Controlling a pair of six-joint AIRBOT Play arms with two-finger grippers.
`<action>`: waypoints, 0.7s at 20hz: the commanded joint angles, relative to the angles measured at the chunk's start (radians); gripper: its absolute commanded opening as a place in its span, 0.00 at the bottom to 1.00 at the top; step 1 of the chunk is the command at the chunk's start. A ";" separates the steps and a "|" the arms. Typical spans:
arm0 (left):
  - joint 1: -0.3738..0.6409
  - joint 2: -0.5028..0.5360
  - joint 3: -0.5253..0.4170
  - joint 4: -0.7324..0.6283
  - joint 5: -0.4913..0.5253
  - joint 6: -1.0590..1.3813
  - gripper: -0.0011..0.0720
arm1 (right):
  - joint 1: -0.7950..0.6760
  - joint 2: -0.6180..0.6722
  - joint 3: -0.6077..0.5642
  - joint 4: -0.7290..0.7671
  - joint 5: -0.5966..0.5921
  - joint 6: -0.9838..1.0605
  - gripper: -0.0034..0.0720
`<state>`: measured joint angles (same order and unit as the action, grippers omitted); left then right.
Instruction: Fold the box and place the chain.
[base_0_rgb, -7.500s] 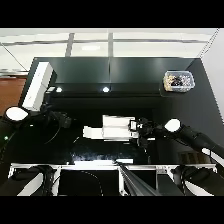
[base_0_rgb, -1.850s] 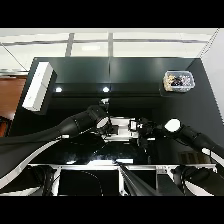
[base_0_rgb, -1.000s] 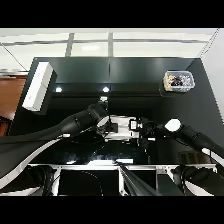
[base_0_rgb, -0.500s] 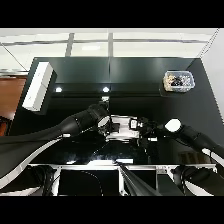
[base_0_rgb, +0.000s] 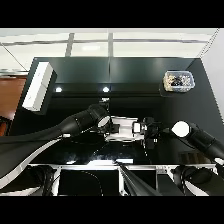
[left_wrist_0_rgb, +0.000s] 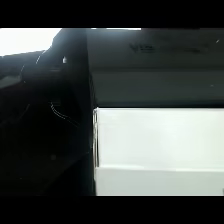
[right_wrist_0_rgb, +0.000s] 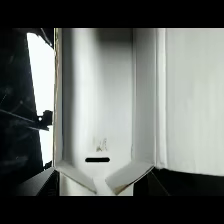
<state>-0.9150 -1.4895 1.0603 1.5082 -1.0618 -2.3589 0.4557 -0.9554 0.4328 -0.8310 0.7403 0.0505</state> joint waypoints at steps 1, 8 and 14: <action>0.001 0.000 0.000 0.002 0.001 -0.001 0.05 | 0.003 0.017 0.001 -0.056 0.040 0.040 0.90; 0.000 0.000 0.000 0.001 0.000 0.038 0.05 | 0.027 -0.046 0.001 -0.029 -0.027 0.021 0.61; 0.000 0.000 0.000 -0.002 0.001 0.038 0.05 | 0.032 -0.051 0.001 0.093 -0.022 0.061 0.27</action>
<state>-0.9150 -1.4895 1.0603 1.5093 -1.0622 -2.3234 0.4843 -1.0016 0.4328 -0.8024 0.7216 0.0830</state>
